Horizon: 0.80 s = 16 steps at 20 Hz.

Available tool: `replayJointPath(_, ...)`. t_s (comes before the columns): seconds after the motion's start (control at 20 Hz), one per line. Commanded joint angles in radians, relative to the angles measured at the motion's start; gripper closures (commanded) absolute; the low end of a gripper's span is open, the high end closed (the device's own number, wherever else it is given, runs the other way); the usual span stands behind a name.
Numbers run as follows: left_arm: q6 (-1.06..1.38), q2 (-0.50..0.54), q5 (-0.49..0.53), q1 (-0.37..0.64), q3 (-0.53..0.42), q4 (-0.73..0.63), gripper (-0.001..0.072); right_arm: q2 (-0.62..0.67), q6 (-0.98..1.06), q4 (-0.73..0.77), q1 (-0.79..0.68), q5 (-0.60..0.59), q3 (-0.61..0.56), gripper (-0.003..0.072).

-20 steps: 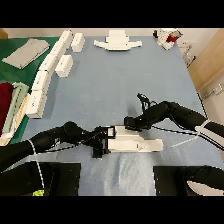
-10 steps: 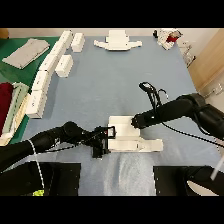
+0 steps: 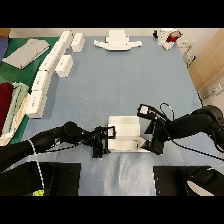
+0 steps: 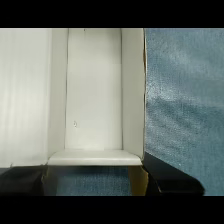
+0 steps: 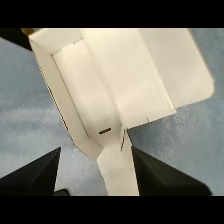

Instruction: Fold the box.

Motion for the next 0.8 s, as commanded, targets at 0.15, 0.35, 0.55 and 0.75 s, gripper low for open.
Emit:
replayJointPath(0.15, 0.000, 0.000, 0.000, 0.000, 0.001, 0.000, 0.0245, -0.033, -0.349, -0.039, 0.000, 0.207, -0.151, -0.0027)
replayJointPath(0.35, 0.000, 0.000, 0.000, 0.000, 0.001, 0.000, 0.0245, -0.043, -0.352, -0.036, 0.000, 0.209, -0.169, -0.0027)
replayJointPath(0.55, 0.000, 0.000, 0.000, 0.000, 0.001, 0.000, 0.0245, -0.044, -0.397, -0.021, 0.000, 0.243, -0.169, -0.0001)
replayJointPath(0.75, 0.000, 0.000, 0.000, 0.000, 0.001, 0.000, 0.0245, -0.055, -0.430, 0.048, 0.000, 0.253, -0.171, 0.0279)
